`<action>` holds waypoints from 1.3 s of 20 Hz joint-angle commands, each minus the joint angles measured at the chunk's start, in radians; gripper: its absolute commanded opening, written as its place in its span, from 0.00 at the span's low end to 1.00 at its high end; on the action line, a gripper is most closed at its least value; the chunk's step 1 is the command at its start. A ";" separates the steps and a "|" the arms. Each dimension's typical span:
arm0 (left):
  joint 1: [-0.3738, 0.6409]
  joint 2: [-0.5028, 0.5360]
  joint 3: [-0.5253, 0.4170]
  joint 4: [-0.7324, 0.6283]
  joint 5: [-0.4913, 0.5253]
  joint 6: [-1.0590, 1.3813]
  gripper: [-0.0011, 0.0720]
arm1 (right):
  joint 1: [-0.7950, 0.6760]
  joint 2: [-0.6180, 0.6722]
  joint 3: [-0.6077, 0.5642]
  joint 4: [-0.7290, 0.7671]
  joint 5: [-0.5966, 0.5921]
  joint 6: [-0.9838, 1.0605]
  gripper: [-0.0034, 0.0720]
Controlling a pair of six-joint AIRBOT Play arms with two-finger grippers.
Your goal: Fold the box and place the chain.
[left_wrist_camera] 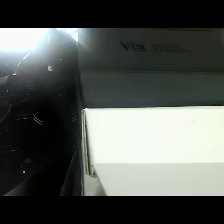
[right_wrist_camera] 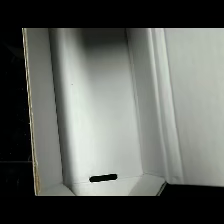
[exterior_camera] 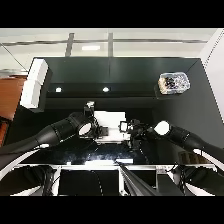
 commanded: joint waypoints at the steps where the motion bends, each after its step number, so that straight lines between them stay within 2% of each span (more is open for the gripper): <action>1: -0.003 -0.008 0.003 0.008 0.005 -0.005 0.47 | 0.001 0.001 0.000 0.000 0.000 0.000 0.58; 2: -0.003 -0.010 0.003 0.008 0.005 -0.005 0.47 | 0.001 0.001 0.000 0.000 0.000 0.000 0.58; 3: -0.003 -0.011 0.003 0.008 0.005 -0.005 0.43 | 0.001 0.001 0.000 0.000 0.000 0.000 0.58; 4: -0.003 -0.011 0.003 0.008 0.005 -0.004 0.33 | 0.001 0.001 0.000 0.000 0.000 0.000 0.58; 5: -0.003 -0.011 0.003 0.008 0.005 -0.005 0.32 | 0.001 0.001 0.000 0.000 0.000 0.000 0.58; 8: -0.003 -0.011 0.003 0.008 0.005 -0.003 0.09 | 0.001 0.001 0.001 0.000 0.000 0.000 0.58; 9: -0.003 -0.011 0.003 0.008 0.005 -0.001 0.05 | 0.001 0.001 0.000 0.000 0.000 0.000 0.58; 13: -0.003 -0.011 0.003 0.008 0.005 -0.001 0.05 | 0.001 0.001 0.000 0.000 0.000 0.000 0.58; 14: -0.003 -0.011 0.005 0.008 0.003 -0.001 0.06 | 0.001 0.001 0.000 0.000 0.000 0.000 0.58; 17: -0.003 -0.011 0.031 0.022 -0.008 -0.001 0.35 | 0.001 0.001 0.000 0.000 0.000 0.000 0.58; 19: -0.003 -0.011 0.049 0.055 -0.026 -0.001 0.39 | 0.001 0.001 0.000 0.000 0.000 0.000 0.58; 20: -0.003 -0.011 0.051 0.057 -0.026 -0.001 0.49 | 0.001 0.001 0.000 0.000 0.000 0.000 0.58; 21: -0.003 -0.013 0.051 0.057 -0.025 -0.001 0.52 | 0.001 0.001 0.000 0.000 0.000 0.000 0.58; 26: -0.003 -0.032 0.051 0.057 -0.027 -0.001 0.51 | 0.001 0.001 0.000 0.000 0.000 0.000 0.58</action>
